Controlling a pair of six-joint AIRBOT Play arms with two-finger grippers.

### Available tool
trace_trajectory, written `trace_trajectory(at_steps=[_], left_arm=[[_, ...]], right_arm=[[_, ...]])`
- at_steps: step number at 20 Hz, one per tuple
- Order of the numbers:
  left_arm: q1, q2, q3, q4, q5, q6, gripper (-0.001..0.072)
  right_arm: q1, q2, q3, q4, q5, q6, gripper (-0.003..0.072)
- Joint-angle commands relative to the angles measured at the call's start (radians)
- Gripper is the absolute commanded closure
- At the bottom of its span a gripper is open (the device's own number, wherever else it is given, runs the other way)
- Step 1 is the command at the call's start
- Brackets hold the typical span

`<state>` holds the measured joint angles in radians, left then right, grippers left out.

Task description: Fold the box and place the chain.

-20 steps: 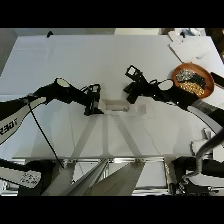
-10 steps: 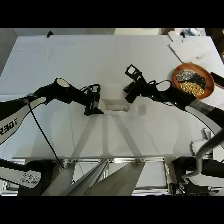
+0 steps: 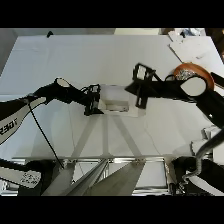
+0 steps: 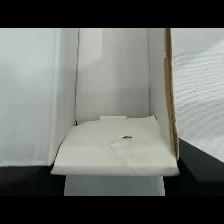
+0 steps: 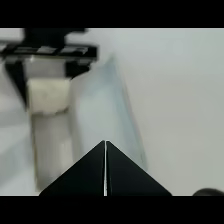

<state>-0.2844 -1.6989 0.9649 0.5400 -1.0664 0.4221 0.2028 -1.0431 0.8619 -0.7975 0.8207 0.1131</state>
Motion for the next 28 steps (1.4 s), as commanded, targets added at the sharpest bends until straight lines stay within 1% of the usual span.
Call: trace_trajectory(at_steps=[1, 2, 3, 5, 6, 7, 8, 9, 14, 17, 20, 22, 23, 25, 26, 27, 28], left_arm=[[0.0, 0.001, 0.0, -0.001, 0.0, -0.001, 0.0371], [0.0, 0.001, 0.0, -0.001, 0.0, -0.001, 0.0371], [0.0, 0.001, 0.0, -0.001, 0.0, -0.001, 0.0371], [0.0, 0.001, 0.0, -0.001, 0.0, -0.001, 0.0371], [0.0, 0.001, 0.0, -0.001, 0.0, -0.001, 0.0371], [0.0, 0.001, 0.0, -0.001, 0.0, -0.001, 0.0371], [0.0, 0.001, 0.0, -0.001, 0.0, -0.001, 0.0371], [0.0, 0.001, 0.0, -0.001, 0.0, -0.001, 0.0371], [0.0, 0.001, 0.0, -0.001, 0.0, -0.001, 0.0371], [0.0, 0.0, 0.0, -0.001, 0.0, -0.001, 0.0371], [0.0, 0.001, 0.0, -0.001, 0.0, -0.001, 0.0371], [0.0, 0.001, 0.0, -0.001, 0.0, -0.001, 0.0371], [0.0, 0.001, 0.0, -0.001, 0.0, -0.001, 0.0371], [0.0, 0.001, 0.0, -0.001, 0.0, -0.001, 0.0371], [0.0, 0.0, 0.0, -0.001, 0.0, -0.001, 0.0371], [0.0, 0.001, 0.0, -0.001, 0.0, -0.001, 0.0371], [0.0, 0.001, 0.0, -0.001, 0.0, -0.001, 0.0371]], right_arm=[[0.0, 0.049, 0.0, -0.347, 0.236, 0.134, 0.0676], [-0.005, 0.042, -0.001, -0.392, 0.249, 0.176, 0.0676], [-0.022, 0.036, -0.004, -0.393, 0.24, 0.179, 0.0673], [-0.059, 0.015, -0.011, -0.349, 0.175, 0.179, 0.0673], [-0.071, -0.006, -0.011, -0.333, 0.141, 0.177, 0.066], [-0.075, -0.036, -0.011, -0.321, 0.108, 0.172, 0.0565], [-0.075, -0.071, -0.011, -0.313, 0.084, 0.161, 0.0442], [-0.075, -0.108, -0.011, -0.283, 0.069, 0.125, 0.0409], [-0.075, -0.304, -0.011, -0.092, 0.05, -0.224, 0.0409], [-0.073, -0.383, -0.011, 0.027, 0.05, -0.352, 0.041], [-0.062, -0.416, -0.011, 0.053, 0.054, -0.388, 0.0415], [-0.053, -0.422, -0.011, 0.058, 0.053, -0.388, 0.044], [-0.05, -0.422, -0.011, 0.076, 0.053, -0.388, 0.0465], [-0.044, -0.422, -0.011, 0.113, 0.048, -0.389, 0.0479], [-0.042, -0.422, -0.011, 0.128, 0.046, -0.392, 0.0538], [-0.04, -0.422, -0.011, 0.142, 0.043, -0.392, 0.0542], [-0.04, -0.422, -0.011, 0.149, 0.035, -0.392, 0.0583]])
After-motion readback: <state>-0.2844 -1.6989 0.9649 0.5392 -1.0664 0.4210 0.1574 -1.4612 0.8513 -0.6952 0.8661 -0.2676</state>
